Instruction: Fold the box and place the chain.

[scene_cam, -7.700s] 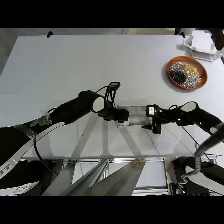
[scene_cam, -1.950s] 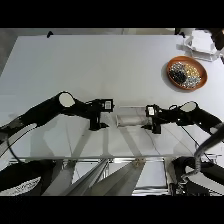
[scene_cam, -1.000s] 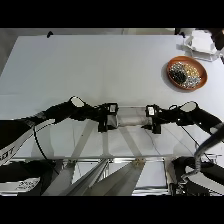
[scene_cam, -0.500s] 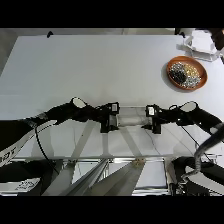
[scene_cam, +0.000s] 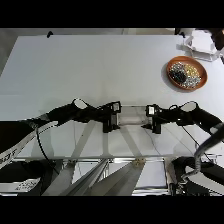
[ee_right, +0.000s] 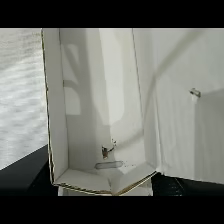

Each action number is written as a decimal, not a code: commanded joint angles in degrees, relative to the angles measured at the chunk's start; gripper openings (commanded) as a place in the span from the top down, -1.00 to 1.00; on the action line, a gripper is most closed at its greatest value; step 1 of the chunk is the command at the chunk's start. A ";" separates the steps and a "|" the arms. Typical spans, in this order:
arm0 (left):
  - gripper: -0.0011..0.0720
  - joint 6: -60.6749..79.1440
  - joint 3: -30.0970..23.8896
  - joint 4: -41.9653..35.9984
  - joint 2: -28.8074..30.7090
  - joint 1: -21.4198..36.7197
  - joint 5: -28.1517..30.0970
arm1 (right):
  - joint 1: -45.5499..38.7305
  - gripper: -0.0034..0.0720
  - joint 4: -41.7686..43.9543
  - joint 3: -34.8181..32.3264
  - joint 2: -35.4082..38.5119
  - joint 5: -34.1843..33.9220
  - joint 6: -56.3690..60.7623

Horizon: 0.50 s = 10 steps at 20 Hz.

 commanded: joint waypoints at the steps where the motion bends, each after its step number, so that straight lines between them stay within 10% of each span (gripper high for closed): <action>1: -0.06 -0.04 0.00 0.15 0.02 -0.09 0.35 | 0.02 0.11 -0.04 -0.02 0.02 0.17 -0.02; 10: 0.16 0.61 0.00 1.40 0.39 -2.25 -3.67 | 0.02 0.11 -0.04 -0.02 0.02 0.17 0.00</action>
